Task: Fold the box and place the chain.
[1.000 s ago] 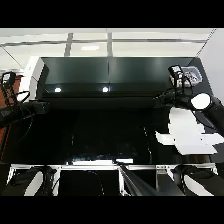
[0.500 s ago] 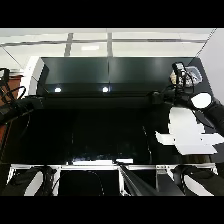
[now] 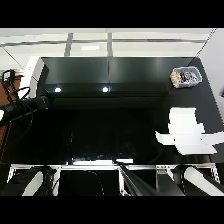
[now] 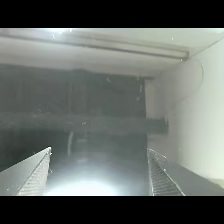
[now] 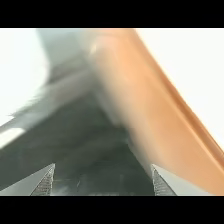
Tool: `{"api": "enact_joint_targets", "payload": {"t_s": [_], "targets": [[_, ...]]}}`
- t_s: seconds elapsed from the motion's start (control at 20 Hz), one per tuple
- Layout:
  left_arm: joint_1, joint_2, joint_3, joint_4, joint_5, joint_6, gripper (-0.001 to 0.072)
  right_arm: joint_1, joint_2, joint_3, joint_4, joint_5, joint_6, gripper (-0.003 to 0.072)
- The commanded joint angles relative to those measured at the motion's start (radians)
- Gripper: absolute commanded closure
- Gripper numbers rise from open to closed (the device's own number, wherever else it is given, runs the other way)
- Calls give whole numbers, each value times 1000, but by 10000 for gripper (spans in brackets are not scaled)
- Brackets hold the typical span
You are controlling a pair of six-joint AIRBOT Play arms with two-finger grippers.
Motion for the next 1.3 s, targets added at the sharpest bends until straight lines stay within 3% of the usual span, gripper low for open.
{"api": "enact_joint_targets", "payload": {"t_s": [0.0, 0.15, 0.25, 0.6, 0.7, 0.8, 0.85, 0.9, 1.0, 1.1, 1.25], "targets": [[0, -35, 0, -4, -38, 0, 4, -303, -108, 110, 87, 219, -93, -34], [0, -64, 0, -11, -42, 0, 4, -393, -274, 183, 201, 601, -348, -34], [0, -79, 0, -28, -43, 0, 5, -399, -346, 192, 241, 768, -472, -34], [0, -85, 0, -53, -51, 0, 4, -400, -367, 192, 236, 845, -526, -34], [0, -85, 0, -60, -63, 0, 4, -400, -367, 191, 194, 867, -516, 67], [0, -85, 0, -59, -74, 1, 4, -400, -367, 185, 170, 868, -506, 68], [0, -85, 0, -59, -76, 1, 4, -399, -367, 180, 171, 871, -504, 135], [0, -85, 0, -59, -77, 1, 4, -398, -367, 179, 171, 872, -505, 362], [0, -85, 0, -60, -78, 1, 4, -392, -361, 179, 192, 895, -547, 683], [0, -85, 0, -59, -77, 10, 4, -372, -332, 179, 262, 893, -582, 676], [0, -85, 0, -59, -76, 11, 4, -306, -267, 160, 492, 852, -603, 677]]}}
